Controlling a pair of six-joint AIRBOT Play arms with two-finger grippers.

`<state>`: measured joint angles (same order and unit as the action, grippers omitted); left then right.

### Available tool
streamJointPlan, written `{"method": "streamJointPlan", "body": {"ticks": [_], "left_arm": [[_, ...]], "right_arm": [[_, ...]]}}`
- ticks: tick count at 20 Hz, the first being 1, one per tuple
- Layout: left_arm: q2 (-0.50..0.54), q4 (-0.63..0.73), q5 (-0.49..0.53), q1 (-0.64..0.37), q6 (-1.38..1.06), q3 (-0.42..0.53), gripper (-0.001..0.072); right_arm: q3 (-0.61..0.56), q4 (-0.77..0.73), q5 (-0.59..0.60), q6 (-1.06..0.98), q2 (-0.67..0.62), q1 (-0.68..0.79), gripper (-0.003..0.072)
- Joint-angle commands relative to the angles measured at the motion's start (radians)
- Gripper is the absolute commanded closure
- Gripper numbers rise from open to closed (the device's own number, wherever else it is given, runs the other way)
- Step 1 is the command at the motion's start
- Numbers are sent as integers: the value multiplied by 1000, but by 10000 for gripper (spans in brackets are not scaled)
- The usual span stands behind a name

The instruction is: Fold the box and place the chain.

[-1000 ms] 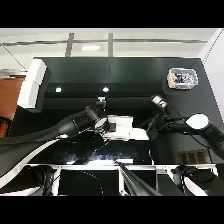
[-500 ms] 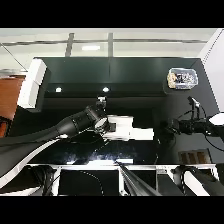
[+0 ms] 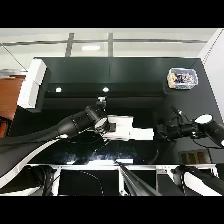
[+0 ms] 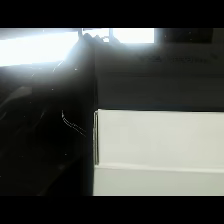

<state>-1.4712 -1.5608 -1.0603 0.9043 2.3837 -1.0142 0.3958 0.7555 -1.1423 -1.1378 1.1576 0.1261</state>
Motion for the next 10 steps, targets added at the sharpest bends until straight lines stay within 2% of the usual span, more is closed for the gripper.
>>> {"method": "streamJointPlan", "body": {"ticks": [1,4,5,6,7,10], "left_arm": [[-1,-1,1,0,0,1,678],[-1,0,0,0,0,1,678],[-1,-1,0,0,0,1,678],[-1,-1,0,0,0,1,678],[-1,0,0,0,0,1,678],[-1,0,1,0,0,1,678]], "right_arm": [[-2,-135,56,116,32,-120,641],[5,-230,54,193,32,-160,629],[14,-241,40,196,32,-159,418],[26,-244,13,198,32,-159,171],[37,-244,-13,210,31,-159,134],[58,-254,-82,215,31,-167,134]]}}
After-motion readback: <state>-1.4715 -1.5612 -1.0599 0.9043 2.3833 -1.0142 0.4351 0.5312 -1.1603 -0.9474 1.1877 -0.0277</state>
